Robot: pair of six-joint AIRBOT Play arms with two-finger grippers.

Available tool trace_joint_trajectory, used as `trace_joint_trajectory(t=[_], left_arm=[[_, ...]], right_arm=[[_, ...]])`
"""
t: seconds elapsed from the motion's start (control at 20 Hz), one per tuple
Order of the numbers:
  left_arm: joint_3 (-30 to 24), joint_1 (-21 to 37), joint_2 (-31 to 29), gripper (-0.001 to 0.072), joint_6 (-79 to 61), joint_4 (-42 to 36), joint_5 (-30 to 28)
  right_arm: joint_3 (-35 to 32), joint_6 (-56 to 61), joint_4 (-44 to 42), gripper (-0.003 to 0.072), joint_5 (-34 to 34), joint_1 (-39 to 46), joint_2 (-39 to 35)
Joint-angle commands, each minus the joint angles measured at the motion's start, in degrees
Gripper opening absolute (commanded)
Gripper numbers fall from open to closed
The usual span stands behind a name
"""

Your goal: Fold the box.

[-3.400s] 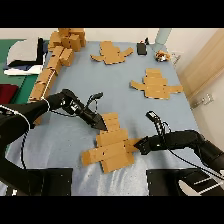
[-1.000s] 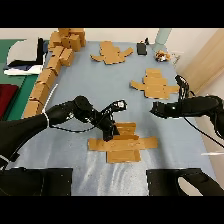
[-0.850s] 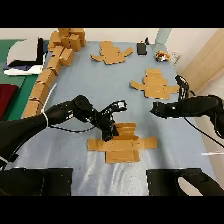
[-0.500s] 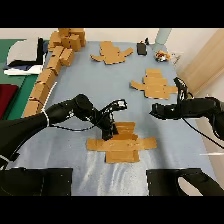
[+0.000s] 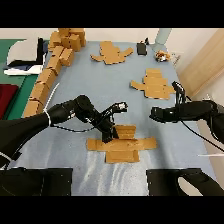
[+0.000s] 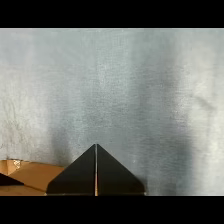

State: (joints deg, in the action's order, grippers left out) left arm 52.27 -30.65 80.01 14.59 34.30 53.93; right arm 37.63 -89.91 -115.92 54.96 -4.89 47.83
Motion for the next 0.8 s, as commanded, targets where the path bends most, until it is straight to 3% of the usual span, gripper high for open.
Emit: trace_joint_trajectory(t=[0.0,0.2,0.4,0.75], left_arm=[[0.0,0.3,-0.1,0.0015,0.0,0.2,0.3],[0.1,0.4,-0.1,0.0015,0.0,0.2,0.5],[1.0,0.4,-0.1,0.0015,0.5,0.2,0.7],[1.2,0.3,0.1,0.0015,0.5,-0.5,0.5]], right_arm=[[-0.1,-1.4,0.0,0.0005,2.1,-1.0,-0.1],[-0.1,-1.5,1.7,0.0004,3.0,-7.1,-1.9],[-0.1,5.1,10.4,0.0004,3.1,-11.0,-3.3],[-0.1,5.1,10.1,0.0003,3.1,-11.3,-3.2]])
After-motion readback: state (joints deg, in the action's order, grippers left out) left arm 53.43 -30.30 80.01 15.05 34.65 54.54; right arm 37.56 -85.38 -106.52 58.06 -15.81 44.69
